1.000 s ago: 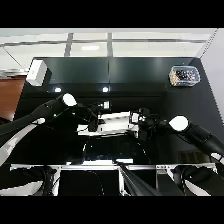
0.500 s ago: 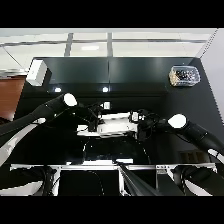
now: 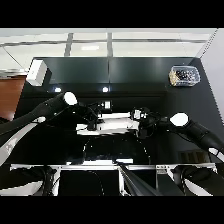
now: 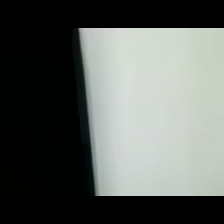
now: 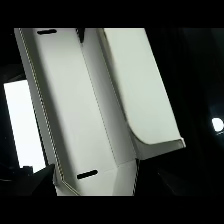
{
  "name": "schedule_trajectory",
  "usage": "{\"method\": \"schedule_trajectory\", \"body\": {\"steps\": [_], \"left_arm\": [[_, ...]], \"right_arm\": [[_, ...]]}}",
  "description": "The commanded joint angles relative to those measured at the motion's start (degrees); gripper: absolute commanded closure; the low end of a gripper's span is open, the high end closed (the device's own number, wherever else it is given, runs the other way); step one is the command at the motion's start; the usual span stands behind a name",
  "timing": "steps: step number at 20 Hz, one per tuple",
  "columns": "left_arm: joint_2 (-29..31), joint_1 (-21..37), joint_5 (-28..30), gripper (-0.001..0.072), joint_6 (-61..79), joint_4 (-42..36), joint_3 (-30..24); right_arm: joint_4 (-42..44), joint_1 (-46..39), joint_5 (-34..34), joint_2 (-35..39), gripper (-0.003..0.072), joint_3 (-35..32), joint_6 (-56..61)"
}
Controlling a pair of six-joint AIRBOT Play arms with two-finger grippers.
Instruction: Fold the box and place the chain.
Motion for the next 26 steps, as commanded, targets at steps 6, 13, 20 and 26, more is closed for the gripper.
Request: {"method": "schedule_trajectory", "body": {"steps": [6,13,20,26], "left_arm": [[-0.02,-0.04,-0.15,0.0684,-0.02,-0.02,0.07],[-0.02,-0.04,0.11,0.0685,-0.02,-0.04,0.07],[-0.02,-0.04,0.04,0.0685,-0.02,-0.24,0.07],[-0.02,-0.04,0.00,0.0685,-0.02,-0.24,0.07]], "right_arm": [[4.35,-0.11,3.54,-0.76,-0.0012,0.07,-4.35],[8.13,-0.13,5.31,-7.43,-0.0012,0.07,-12.94],[5.44,0.07,5.44,-9.64,-0.0012,1.51,-10.97],[-0.20,0.46,5.18,-10.93,-0.0011,2.99,-4.85]]}}
